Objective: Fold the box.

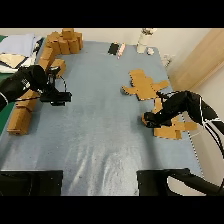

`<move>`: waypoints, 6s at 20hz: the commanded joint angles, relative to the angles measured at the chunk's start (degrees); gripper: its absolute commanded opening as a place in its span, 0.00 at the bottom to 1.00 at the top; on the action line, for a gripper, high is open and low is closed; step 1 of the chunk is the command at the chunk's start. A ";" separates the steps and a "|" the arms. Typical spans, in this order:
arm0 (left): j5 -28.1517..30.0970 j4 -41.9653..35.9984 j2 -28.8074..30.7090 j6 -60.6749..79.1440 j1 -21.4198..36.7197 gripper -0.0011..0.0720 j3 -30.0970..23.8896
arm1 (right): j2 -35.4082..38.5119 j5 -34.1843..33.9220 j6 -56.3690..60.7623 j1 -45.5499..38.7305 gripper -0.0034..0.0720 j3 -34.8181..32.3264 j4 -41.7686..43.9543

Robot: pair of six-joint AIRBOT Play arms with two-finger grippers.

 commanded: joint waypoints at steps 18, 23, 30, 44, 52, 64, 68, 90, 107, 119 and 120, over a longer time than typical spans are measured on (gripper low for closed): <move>0.04 0.00 -0.04 -0.02 0.00 0.03 0.07 | -3.93 4.37 -6.25 -31.54 0.59 12.46 -22.45; 0.24 -0.15 -0.04 -0.02 0.00 0.03 0.07 | -12.98 8.35 -18.05 -41.94 0.59 15.76 -9.55; 0.22 -0.17 -0.04 0.00 0.00 0.03 0.07 | -19.32 6.14 -21.40 -42.82 0.59 20.85 -12.02; -0.81 -4.74 -0.04 0.66 0.00 0.03 0.07 | -20.44 -18.27 -34.75 -39.74 0.05 20.44 9.53; -5.49 -12.26 -0.04 6.51 0.00 0.03 0.07 | -10.08 -10.27 -29.46 -26.23 0.05 2.54 11.34; -10.51 -17.53 -0.04 12.35 0.00 0.03 0.07 | -8.72 0.04 -22.01 -7.23 0.10 0.68 12.00; -10.73 -22.91 -0.04 17.22 0.02 0.49 0.09 | -8.70 2.67 -29.90 -3.76 0.05 0.15 20.04; -7.72 -40.70 -14.84 33.64 0.76 0.71 -3.63 | 4.50 22.62 -32.37 18.29 0.05 -13.03 23.58; -17.90 -56.50 -19.52 50.75 -0.02 0.48 -3.17 | 3.08 23.67 -31.17 18.29 0.05 -13.00 23.32; -15.89 -54.90 -19.76 58.03 -0.72 0.03 -3.15 | 3.08 23.96 -31.52 18.27 0.46 -13.00 23.30; -15.96 -55.23 -19.67 59.82 -0.74 0.03 -3.04 | 3.08 25.07 -31.50 18.23 0.65 -12.92 22.73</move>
